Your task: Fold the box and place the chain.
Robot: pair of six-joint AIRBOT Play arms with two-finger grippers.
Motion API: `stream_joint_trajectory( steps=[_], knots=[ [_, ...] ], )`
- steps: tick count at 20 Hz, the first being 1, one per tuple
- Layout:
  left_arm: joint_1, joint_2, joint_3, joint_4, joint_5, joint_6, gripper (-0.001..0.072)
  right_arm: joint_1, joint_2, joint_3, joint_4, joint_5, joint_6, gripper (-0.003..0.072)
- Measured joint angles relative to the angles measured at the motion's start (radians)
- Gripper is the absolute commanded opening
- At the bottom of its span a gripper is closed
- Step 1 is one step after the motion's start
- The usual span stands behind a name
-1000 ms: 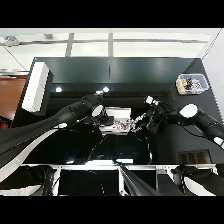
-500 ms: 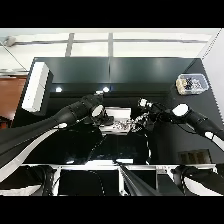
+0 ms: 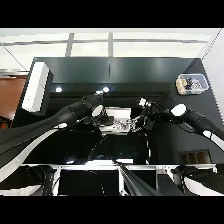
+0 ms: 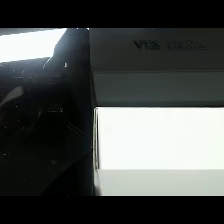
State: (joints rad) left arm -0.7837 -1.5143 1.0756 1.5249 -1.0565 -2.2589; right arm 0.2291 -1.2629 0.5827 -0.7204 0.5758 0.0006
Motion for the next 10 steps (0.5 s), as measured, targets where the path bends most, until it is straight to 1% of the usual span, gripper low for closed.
stream_joint_trajectory(
  steps=[3,6,8,10],
  knots=[
    [0.000,0.000,0.000,0.000,0.000,0.000,0.0033,0.000,0.004,-0.001,0.011,-0.014,0.028,0.0016],
    [0.000,0.000,0.000,0.000,-0.001,0.000,0.0033,-0.003,0.045,0.003,0.015,-0.016,0.129,0.0016],
    [0.000,0.000,0.000,0.000,-0.001,0.000,0.0033,-0.014,0.095,0.015,0.009,0.015,0.237,0.0017],
    [0.000,0.000,0.000,0.000,-0.001,0.000,0.0033,-0.034,0.152,0.037,-0.005,0.074,0.348,0.0017]
  ],
)
